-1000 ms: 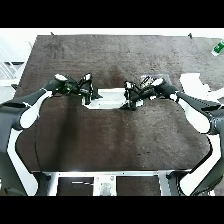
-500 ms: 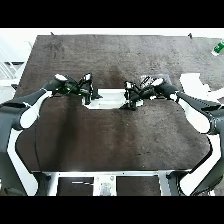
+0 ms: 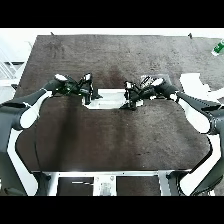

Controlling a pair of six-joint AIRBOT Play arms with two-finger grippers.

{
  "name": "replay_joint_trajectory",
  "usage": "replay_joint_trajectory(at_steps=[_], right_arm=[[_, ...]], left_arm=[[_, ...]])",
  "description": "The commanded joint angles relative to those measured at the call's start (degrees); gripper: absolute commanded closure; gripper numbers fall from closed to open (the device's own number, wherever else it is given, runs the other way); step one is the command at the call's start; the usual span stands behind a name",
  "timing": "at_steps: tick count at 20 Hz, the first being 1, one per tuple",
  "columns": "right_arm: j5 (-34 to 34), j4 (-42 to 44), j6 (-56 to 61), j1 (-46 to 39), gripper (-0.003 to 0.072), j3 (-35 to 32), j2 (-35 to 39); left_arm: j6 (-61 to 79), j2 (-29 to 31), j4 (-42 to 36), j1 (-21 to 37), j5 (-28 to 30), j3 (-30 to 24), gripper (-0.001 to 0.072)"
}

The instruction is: Fold the box and place the chain.

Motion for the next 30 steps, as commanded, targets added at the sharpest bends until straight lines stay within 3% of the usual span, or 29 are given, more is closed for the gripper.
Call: replay_joint_trajectory(at_steps=[1, 18, 19, 20, 24, 30], right_arm=[[-0.02, 0.02, 0.04, -0.02, 0.0105, 0.04, -0.04], [-0.02, 0.02, 0.02, -0.02, 0.0105, 0.02, -0.04], [-0.02, 0.02, 0.04, -0.02, 0.0104, 0.02, -0.04], [-0.02, 0.02, 0.04, -0.02, 0.0105, 0.02, -0.04], [-0.02, 0.02, 0.02, -0.02, 0.0104, 0.02, -0.04], [-0.02, 0.02, 0.02, -0.02, 0.0104, 0.02, -0.04]], left_arm=[[0.00, -0.04, 0.00, 0.04, 0.02, 0.00, 0.0690], [0.48, -0.04, -0.04, 0.04, -0.31, 0.02, 0.0684], [0.55, -0.02, -0.15, 0.04, -0.39, 0.02, 0.0520], [0.52, -0.04, -0.42, 0.04, -0.44, 0.02, 0.0461], [0.50, 0.02, -0.81, 0.11, -1.95, 1.70, 0.0460], [-2.64, 0.02, 0.09, 4.68, -11.26, 6.82, 0.0460]])
